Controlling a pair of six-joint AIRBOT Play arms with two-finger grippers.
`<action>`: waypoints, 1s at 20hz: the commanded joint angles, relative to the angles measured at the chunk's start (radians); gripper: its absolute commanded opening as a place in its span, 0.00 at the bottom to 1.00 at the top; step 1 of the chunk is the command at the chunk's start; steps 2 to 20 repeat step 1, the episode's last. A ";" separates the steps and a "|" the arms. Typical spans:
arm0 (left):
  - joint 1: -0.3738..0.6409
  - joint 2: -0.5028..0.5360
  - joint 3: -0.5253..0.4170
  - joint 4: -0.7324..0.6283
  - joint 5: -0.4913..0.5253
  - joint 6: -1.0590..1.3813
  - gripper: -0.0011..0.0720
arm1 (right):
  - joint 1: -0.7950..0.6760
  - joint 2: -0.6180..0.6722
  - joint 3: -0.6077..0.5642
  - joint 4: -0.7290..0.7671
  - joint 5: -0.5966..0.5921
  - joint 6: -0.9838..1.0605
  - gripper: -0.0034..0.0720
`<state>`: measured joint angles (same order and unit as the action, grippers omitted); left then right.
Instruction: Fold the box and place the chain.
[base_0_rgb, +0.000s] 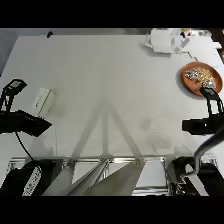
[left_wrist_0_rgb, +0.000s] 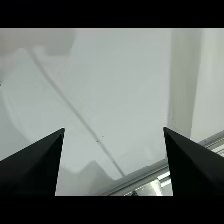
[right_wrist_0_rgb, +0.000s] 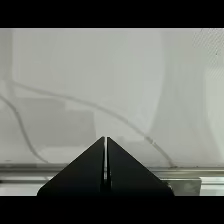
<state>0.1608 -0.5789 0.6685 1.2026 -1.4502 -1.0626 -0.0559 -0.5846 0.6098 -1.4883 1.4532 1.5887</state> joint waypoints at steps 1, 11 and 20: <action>-0.001 0.001 0.000 -0.001 0.011 0.000 0.96 | 0.000 0.001 0.000 0.000 0.000 0.000 0.07; -0.001 0.001 0.000 -0.001 0.011 0.000 0.96 | 0.000 0.001 0.000 0.000 0.000 0.000 0.07; -0.001 0.001 0.000 -0.001 0.011 0.000 0.96 | 0.000 0.001 0.000 0.000 0.000 0.000 0.07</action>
